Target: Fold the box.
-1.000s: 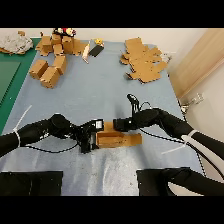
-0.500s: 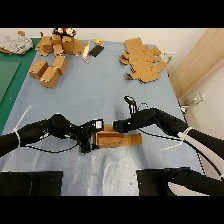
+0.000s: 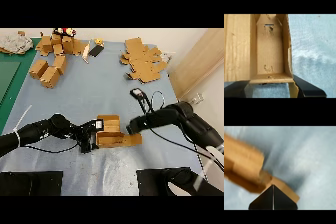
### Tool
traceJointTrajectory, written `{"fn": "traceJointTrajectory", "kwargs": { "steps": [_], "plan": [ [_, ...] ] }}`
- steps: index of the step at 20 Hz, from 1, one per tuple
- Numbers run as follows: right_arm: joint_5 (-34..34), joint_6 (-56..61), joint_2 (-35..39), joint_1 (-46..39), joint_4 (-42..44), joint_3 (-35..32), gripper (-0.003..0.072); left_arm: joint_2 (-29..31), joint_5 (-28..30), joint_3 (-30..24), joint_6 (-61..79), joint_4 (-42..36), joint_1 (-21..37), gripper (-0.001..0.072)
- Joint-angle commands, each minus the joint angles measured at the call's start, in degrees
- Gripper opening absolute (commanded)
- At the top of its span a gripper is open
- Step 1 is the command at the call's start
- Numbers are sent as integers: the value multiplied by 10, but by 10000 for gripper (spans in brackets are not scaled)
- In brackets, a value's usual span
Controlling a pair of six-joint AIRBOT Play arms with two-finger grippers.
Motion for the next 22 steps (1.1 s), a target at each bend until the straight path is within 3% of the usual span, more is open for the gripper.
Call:
{"fn": "traceJointTrajectory", "kwargs": {
  "steps": [1, 2, 3, 8, 16, 18, 22],
  "plan": [
    [-113, -159, 44, 16, 5, -29, 296, 0, 0, 0, 0, 0, 1, 440],
    [-104, -197, 41, 24, 1, -37, 576, 0, 0, 0, 0, 0, 1, 441],
    [-91, -243, 35, 26, 1, -41, 596, 0, 0, 0, 0, 0, 1, 441],
    [5, -377, -30, 26, -8, -42, 597, 0, -1, 0, 0, 0, 1, 441],
    [78, -516, -80, 26, 30, -42, 597, 0, -1, 0, 0, 0, 1, 440],
    [79, -542, -86, 28, 42, -42, 545, 0, 0, 0, 0, 0, 1, 441],
    [64, -569, -86, 31, 72, -42, 278, 0, 0, 0, 0, 0, 1, 440]
  ]
}}
